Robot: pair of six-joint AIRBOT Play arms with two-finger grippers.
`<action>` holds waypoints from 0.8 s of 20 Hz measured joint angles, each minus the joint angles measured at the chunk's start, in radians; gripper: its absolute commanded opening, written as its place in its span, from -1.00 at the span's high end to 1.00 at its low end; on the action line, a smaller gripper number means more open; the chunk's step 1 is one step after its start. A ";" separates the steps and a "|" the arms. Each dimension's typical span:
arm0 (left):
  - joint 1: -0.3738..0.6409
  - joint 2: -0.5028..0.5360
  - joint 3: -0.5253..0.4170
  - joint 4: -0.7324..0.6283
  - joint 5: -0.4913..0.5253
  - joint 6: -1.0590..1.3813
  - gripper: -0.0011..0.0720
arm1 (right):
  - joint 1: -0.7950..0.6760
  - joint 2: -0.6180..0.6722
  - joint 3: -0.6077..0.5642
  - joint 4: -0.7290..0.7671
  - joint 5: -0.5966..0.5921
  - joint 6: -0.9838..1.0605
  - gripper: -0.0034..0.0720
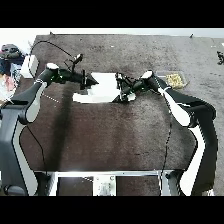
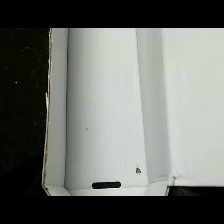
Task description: Fold the box and place the chain.
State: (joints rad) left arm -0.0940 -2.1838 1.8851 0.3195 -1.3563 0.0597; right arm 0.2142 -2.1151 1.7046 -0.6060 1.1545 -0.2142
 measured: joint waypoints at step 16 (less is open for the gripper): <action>-0.036 0.002 0.001 0.211 0.138 0.001 0.95 | 0.000 -0.001 0.000 0.000 0.001 0.000 -0.04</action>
State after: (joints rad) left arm -0.1299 -2.1822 1.8858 0.5301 -1.2179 0.0605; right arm 0.2138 -2.1159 1.7046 -0.6060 1.1553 -0.2142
